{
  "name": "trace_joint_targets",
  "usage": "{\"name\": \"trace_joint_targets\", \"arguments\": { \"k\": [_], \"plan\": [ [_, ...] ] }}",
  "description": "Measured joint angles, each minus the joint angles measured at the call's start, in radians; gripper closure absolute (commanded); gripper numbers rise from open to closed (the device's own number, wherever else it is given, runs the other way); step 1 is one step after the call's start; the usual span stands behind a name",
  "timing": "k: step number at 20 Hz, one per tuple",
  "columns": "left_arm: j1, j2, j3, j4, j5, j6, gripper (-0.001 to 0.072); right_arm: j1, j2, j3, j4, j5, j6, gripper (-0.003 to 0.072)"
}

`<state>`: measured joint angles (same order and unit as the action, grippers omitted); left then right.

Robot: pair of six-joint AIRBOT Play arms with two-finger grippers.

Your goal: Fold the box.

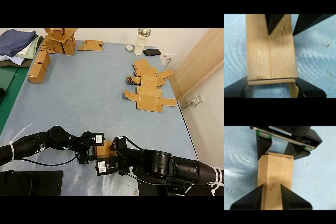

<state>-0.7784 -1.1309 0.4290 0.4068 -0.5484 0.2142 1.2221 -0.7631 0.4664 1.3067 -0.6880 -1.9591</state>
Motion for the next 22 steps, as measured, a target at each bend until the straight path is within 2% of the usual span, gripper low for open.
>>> {"name": "trace_joint_targets", "arguments": {
  "k": [1,22],
  "plan": [
    [0.0,0.0,0.0,0.0,0.0,0.0,0.0246,0.003,0.0,0.0,-0.003,-0.001,0.007,0.0419],
    [0.0,0.0,0.0,0.0,0.0,0.002,0.0247,0.015,0.034,0.014,-0.062,-0.003,0.032,0.0421]
  ]
}}
